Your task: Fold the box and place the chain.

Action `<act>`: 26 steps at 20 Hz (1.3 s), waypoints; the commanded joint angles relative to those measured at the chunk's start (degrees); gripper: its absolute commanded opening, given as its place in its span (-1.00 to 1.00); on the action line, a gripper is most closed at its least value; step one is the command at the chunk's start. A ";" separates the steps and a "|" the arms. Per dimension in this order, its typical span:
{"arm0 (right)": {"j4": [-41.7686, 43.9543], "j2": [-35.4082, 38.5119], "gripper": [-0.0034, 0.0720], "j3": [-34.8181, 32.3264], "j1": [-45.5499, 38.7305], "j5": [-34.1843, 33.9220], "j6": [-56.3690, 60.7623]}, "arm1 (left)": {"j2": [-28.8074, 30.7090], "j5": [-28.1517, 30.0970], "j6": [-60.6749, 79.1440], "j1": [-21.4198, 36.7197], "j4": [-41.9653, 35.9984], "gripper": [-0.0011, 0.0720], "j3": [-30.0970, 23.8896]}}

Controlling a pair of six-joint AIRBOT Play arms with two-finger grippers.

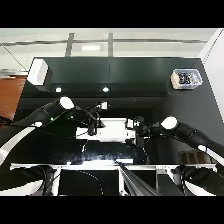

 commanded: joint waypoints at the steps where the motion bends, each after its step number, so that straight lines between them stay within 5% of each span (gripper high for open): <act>1: 0.24 -0.50 0.97 -0.02 -0.02 -0.59 -0.76 | 0.07 0.00 0.07 0.02 0.00 -0.89 0.07; 20: -0.68 -0.79 0.97 0.02 1.49 -3.23 0.94 | 0.07 0.00 -0.02 0.02 -0.17 -0.89 0.07; 23: -0.63 -0.79 0.67 0.00 1.51 -3.43 1.11 | 0.07 0.00 -0.02 0.02 -0.17 -0.89 0.07; 26: -0.63 -0.79 0.66 0.00 1.51 -3.43 1.11 | 0.07 0.00 -0.02 0.02 -0.17 -0.89 0.07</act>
